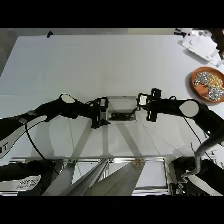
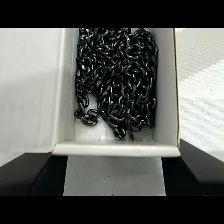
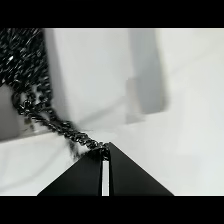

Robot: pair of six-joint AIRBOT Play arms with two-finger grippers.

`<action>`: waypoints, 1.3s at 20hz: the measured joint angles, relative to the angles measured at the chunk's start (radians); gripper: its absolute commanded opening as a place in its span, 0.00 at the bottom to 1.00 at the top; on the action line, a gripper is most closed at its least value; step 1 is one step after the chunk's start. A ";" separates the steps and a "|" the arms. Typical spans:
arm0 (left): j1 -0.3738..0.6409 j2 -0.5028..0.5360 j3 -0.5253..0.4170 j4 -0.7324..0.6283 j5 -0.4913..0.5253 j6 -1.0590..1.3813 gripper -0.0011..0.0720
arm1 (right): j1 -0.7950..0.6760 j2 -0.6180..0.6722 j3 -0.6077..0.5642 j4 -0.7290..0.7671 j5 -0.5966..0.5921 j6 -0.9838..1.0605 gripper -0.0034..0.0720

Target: Fold the box and place the chain.

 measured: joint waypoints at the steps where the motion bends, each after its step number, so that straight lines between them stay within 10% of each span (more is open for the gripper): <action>1: 0.000 0.000 0.000 0.000 0.000 0.000 0.37 | 0.000 0.031 0.000 -0.002 0.000 0.018 0.06; 13: 0.000 0.000 0.000 0.001 0.000 0.000 0.37 | 0.000 0.189 0.000 0.345 0.193 0.098 0.06; 19: 0.000 0.000 0.000 0.001 0.000 0.000 0.37 | 0.000 0.051 0.000 0.402 0.211 0.183 0.07; 26: 0.000 0.000 0.000 0.001 0.000 0.001 0.37 | 0.061 -0.122 0.000 0.403 0.195 0.266 0.30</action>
